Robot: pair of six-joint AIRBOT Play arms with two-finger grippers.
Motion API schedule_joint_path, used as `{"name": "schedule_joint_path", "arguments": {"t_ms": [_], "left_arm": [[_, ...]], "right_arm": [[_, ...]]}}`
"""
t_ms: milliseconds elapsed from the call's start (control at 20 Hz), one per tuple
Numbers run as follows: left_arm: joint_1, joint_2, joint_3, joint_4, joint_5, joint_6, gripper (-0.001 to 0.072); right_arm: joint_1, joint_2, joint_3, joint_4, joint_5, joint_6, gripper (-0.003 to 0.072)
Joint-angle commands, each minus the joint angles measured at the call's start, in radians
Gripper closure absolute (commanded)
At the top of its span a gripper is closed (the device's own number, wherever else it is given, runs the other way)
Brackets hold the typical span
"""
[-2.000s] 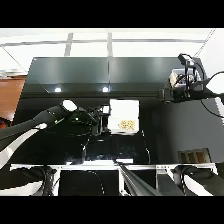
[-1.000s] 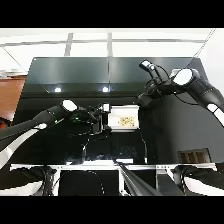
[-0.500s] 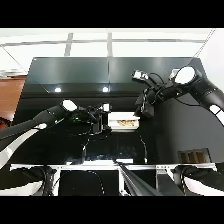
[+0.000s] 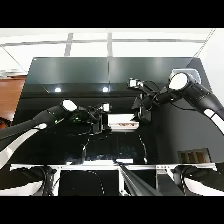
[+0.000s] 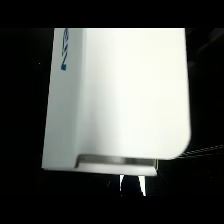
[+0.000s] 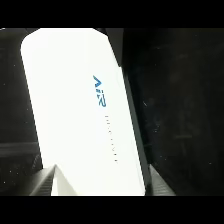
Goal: Fold the box and place the chain.
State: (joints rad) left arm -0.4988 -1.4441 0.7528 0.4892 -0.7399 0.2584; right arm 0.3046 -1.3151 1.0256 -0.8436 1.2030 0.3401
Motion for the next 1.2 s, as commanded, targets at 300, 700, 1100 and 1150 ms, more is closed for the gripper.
{"name": "schedule_joint_path", "arguments": {"t_ms": [300,700,1100,1150], "left_arm": [[0.000,-0.001,0.000,0.000,0.000,0.000,0.0353],[0.000,-0.001,0.000,0.000,-0.001,0.000,0.0354],[0.000,-0.001,0.000,0.000,-0.001,0.000,0.0354],[0.000,-0.001,0.000,0.000,-0.001,0.000,0.0354]], "right_arm": [[0.003,-0.002,-0.019,0.002,0.029,-0.008,0.0423],[0.042,-0.002,-0.019,-0.056,0.001,-0.008,0.0456],[0.063,-0.001,-0.019,-0.074,-0.024,-0.008,0.0456],[0.063,-0.001,-0.019,-0.075,-0.017,-0.008,0.0456]]}}
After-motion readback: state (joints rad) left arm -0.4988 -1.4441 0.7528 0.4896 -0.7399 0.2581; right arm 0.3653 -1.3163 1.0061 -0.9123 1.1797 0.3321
